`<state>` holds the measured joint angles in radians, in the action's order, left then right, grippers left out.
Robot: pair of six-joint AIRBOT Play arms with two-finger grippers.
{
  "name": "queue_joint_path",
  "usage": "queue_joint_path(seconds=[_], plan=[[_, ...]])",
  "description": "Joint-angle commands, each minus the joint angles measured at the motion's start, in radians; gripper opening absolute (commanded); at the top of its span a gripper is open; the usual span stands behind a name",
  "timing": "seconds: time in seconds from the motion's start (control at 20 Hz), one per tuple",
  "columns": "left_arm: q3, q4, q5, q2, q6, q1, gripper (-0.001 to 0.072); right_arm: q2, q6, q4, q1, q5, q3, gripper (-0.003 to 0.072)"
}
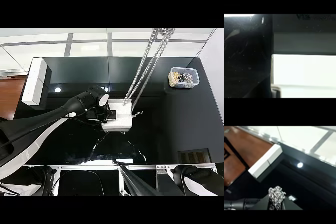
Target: Fold the box and place the chain.
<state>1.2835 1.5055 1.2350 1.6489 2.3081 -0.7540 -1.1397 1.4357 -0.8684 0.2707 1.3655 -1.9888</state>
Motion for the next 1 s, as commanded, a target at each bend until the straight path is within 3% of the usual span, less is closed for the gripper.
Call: queue_joint_path(seconds=[0.0, 0.4, 0.95], plan=[[0.0, 0.0, -0.001, 0.0, 0.0, 0.0, 0.0027, 0.0, 0.0, 0.001, 0.056, -0.001, 0.058, 0.0009], [0.0, 0.001, -0.001, 0.0, 0.0, 0.0, 0.0027, -0.001, -0.013, 0.004, 0.087, -0.047, 0.359, 0.0011], [0.0, 0.001, -0.003, 0.0, 0.0, 0.0, 0.0027, -0.002, -0.003, 0.006, 0.097, -0.301, 0.95, 0.0014]])
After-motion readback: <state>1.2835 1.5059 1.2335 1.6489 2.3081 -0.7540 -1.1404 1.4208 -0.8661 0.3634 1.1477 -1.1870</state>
